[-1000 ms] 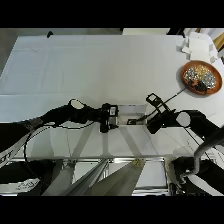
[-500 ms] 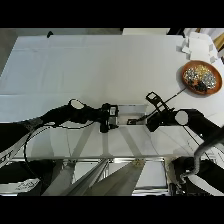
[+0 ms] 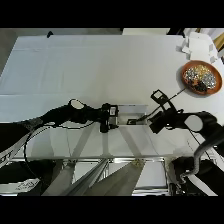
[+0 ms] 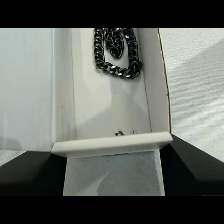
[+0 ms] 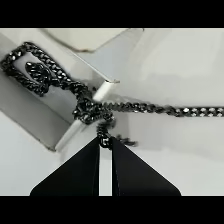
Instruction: Fold the box and place the chain.
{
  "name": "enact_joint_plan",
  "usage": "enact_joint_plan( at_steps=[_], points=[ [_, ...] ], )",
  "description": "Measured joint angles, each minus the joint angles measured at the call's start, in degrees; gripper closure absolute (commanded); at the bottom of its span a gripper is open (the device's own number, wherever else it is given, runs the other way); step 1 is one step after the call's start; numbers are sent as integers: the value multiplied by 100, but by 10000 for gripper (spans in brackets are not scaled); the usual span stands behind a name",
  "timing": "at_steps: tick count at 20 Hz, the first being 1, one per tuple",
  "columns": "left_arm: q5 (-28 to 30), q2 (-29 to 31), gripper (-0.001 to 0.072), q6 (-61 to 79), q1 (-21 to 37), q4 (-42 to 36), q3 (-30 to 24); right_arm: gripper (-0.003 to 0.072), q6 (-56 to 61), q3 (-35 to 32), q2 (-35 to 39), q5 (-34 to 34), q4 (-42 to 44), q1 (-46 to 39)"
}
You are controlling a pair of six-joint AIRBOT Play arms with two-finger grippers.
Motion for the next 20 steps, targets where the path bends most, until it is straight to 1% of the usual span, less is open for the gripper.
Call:
enact_joint_plan(
  at_steps=[2,6,8,10,15,20],
  points=[
    [-4,0,636,-2,0,0,2,670,118,409,227,503,-17,2],
    [-20,0,636,0,0,0,0,670,328,1683,310,1346,55,33],
    [-26,0,636,0,0,2,0,670,448,2225,186,1545,153,170],
    [-37,-2,636,0,0,2,0,670,496,2553,-50,1631,291,442],
    [-42,-2,636,0,0,2,0,669,577,2839,-1016,1615,437,1303],
    [-44,-2,636,-2,0,2,0,665,599,2830,-1740,1384,433,1681]
  ],
)
